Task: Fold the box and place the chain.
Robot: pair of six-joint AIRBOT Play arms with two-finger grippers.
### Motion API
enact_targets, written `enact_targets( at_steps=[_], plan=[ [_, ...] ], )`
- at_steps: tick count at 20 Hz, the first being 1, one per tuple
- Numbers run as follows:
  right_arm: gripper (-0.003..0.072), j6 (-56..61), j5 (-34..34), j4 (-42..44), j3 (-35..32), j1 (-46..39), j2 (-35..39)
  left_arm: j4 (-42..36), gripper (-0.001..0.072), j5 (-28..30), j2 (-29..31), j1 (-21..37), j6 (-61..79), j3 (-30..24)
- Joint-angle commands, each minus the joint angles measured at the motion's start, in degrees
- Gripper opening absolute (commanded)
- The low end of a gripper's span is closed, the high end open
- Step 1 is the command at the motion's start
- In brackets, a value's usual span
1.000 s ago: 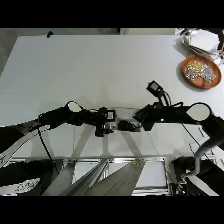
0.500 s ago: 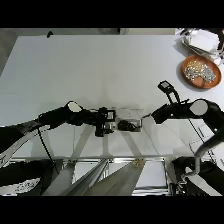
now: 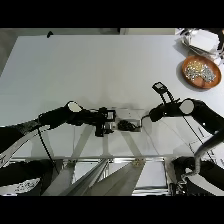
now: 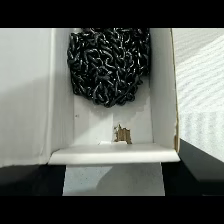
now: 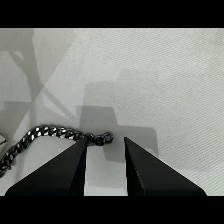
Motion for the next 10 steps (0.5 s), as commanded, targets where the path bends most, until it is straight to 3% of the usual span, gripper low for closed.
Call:
enact_targets(
  at_steps=[1, 10],
  plan=[
    [0.0266, 0.2, -0.4, -0.2, 0.0, 0.2, -0.3, 0.0, 0.0210, 0.0, 0.0, 0.0, 0.0, 0.0],
    [0.0237, 1.6, 1.2, -0.2, 0.0, 0.2, -0.5, 0.0, 0.0210, 0.0, 0.0, 0.0, 0.0, 0.0]
  ],
)
